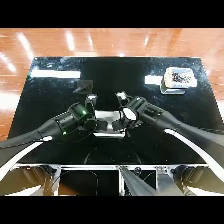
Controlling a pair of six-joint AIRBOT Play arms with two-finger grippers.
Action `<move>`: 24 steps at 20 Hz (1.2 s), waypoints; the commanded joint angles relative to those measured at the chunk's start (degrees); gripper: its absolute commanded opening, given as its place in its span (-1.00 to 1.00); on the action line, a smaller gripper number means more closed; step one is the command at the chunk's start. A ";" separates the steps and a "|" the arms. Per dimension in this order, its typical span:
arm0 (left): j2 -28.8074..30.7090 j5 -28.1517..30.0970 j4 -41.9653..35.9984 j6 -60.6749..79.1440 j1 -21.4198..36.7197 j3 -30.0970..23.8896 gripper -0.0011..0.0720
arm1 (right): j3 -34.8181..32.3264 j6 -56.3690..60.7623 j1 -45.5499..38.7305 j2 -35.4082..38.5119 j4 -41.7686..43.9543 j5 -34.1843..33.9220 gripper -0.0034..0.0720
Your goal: Fold the box and place the chain.
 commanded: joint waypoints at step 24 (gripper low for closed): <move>-0.02 -0.09 -0.09 -0.07 -0.02 -0.02 -0.93 | 21.79 -11.39 -57.07 -14.10 9.75 -12.52 0.91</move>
